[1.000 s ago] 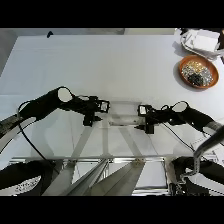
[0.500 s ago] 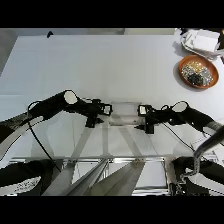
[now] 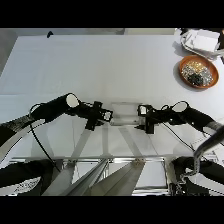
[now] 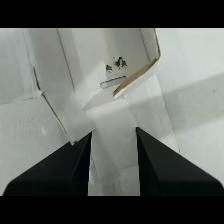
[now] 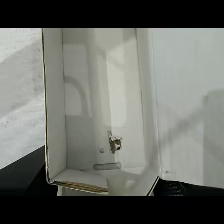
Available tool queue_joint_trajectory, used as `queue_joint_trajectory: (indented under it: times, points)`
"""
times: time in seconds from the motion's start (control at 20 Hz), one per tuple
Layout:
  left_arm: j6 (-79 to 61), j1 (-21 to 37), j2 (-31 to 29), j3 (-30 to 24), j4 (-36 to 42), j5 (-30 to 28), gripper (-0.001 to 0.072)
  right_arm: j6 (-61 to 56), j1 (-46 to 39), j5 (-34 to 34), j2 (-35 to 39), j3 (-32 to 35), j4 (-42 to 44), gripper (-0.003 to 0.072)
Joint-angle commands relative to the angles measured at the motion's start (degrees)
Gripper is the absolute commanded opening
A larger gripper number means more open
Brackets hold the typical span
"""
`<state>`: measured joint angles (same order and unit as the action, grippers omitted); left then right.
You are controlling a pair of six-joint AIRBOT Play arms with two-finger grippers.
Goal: Fold the box and place the chain.
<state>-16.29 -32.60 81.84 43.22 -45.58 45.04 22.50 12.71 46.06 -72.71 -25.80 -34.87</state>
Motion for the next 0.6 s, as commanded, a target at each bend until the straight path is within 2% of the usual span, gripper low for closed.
queue_joint_trajectory:
  times: [0.0,0.1,0.15,0.35,0.4,0.55]
  points:
    - [-0.22,-0.74,0.04,-0.07,1.44,-2.21,0.0268,0.04,0.02,-0.20,0.04,0.02,0.17,0.0295]
    - [-0.24,-1.49,0.04,-0.07,2.32,-1.31,0.0242,0.04,0.02,-0.20,0.04,0.02,0.17,0.0295]
    - [-0.22,-2.01,0.04,-0.07,2.71,-1.25,0.0194,0.04,0.02,-0.20,0.04,0.02,0.17,0.0295]
    - [-0.22,-3.54,0.04,-0.07,4.22,-1.29,0.0185,0.04,0.02,-0.20,0.04,0.02,0.17,0.0295]
    - [-0.22,-3.56,0.04,-0.07,4.22,-1.29,0.0141,0.04,0.02,-0.20,0.04,0.02,0.17,0.0295]
    - [-0.15,-3.10,-0.04,-0.07,4.20,0.61,0.0135,0.04,0.02,-0.20,0.04,0.02,0.17,0.0295]
